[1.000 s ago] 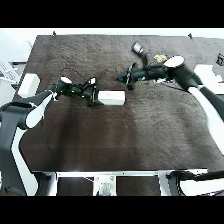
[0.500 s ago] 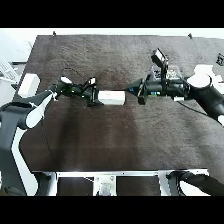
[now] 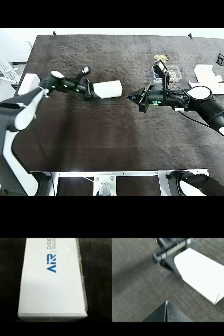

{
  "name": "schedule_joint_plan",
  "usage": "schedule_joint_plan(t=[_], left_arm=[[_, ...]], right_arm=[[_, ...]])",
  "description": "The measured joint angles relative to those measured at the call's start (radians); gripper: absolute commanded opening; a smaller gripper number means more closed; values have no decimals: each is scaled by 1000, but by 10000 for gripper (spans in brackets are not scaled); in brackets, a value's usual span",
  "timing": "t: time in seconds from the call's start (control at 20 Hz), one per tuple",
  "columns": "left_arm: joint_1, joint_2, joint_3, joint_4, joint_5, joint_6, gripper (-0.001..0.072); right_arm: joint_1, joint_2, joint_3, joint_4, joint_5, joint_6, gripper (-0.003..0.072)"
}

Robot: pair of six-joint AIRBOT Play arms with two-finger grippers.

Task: Fold the box and place the chain.

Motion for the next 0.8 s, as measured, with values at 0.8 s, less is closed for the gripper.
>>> schedule_joint_plan(t=[0.8], left_arm=[[248,287,-276,-6,880,-481,16]], right_arm=[[4,2,-6,28,-3,31,9]])
